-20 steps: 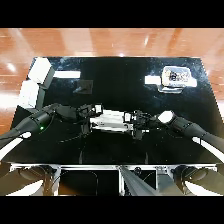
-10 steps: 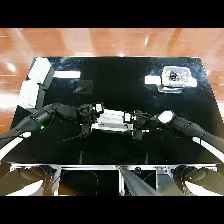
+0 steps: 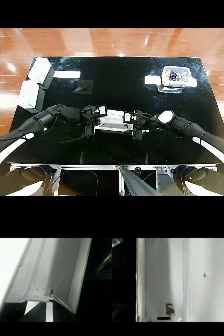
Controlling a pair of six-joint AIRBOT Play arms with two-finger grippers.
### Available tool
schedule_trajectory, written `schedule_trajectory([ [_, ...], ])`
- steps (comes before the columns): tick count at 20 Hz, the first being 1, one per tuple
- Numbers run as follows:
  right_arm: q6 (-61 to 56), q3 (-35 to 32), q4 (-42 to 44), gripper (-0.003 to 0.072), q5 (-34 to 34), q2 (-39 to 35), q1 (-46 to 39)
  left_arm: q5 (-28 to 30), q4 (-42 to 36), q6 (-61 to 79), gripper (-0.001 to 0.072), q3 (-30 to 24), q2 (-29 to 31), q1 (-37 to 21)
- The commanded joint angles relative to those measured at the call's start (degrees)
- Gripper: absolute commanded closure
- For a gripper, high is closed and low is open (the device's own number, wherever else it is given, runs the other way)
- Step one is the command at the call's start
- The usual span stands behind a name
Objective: Fold the box and place the chain.
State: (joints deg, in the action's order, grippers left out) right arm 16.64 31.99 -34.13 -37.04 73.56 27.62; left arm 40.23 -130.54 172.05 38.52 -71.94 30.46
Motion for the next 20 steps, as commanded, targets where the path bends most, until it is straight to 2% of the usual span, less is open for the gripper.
schedule_trajectory([
  [1,0.04,-0.02,0.00,0.0172,0.00,0.04,0.02,-2.67,-0.98,0.00,0.0525,0.07,-0.68,1.40],
  [8,0.07,-0.02,0.00,0.0172,0.00,0.02,0.02,-3.43,-0.94,0.00,0.0522,0.07,-2.05,2.47],
  [10,0.04,-0.02,0.00,0.0172,0.00,0.04,0.02,-4.09,-0.92,0.00,0.0454,0.07,-2.05,2.49],
  [12,0.04,-0.02,0.00,0.0172,0.00,0.04,0.02,-4.98,-0.92,0.00,0.0323,0.07,-2.05,2.47],
  [13,0.07,-0.02,0.00,0.0172,0.00,0.04,0.02,-4.96,-0.94,0.00,0.0314,0.09,-2.05,2.47],
  [18,0.07,-0.02,0.00,0.0172,0.00,0.04,0.02,-4.66,-0.94,0.00,0.0326,0.11,-2.05,2.47],
  [19,0.07,-0.02,0.00,0.0172,0.00,0.04,0.02,-4.52,-0.94,-0.02,0.0410,0.11,-2.05,2.47],
  [20,0.07,-0.02,0.00,0.0172,0.00,0.04,0.02,-4.48,-0.94,-0.02,0.0422,0.11,-2.05,2.49],
])
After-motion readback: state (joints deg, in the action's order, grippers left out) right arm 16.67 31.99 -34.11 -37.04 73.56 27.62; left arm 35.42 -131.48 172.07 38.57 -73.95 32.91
